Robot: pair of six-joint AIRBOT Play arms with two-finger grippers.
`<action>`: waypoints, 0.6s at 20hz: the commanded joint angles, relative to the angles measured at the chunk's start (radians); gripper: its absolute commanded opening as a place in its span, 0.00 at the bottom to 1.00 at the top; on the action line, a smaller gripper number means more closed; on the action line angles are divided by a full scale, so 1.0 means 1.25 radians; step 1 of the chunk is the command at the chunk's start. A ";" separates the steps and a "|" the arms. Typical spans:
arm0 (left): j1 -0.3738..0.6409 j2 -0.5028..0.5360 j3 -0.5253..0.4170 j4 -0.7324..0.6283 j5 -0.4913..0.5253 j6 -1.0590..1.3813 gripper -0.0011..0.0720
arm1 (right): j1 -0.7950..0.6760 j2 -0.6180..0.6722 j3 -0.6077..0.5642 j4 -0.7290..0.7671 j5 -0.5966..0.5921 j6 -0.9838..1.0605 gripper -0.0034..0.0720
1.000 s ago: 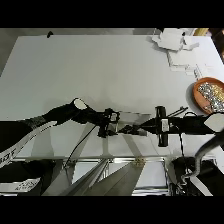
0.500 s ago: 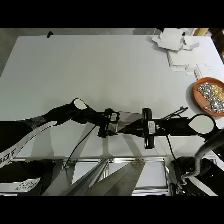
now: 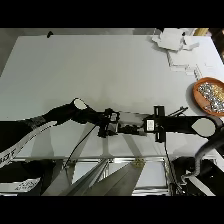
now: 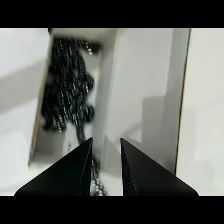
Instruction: Fold the box and place the chain.
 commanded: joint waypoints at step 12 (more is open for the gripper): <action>0.001 0.001 0.001 0.000 0.000 0.000 0.39 | -0.160 -0.245 0.000 -0.058 -0.001 -0.202 0.31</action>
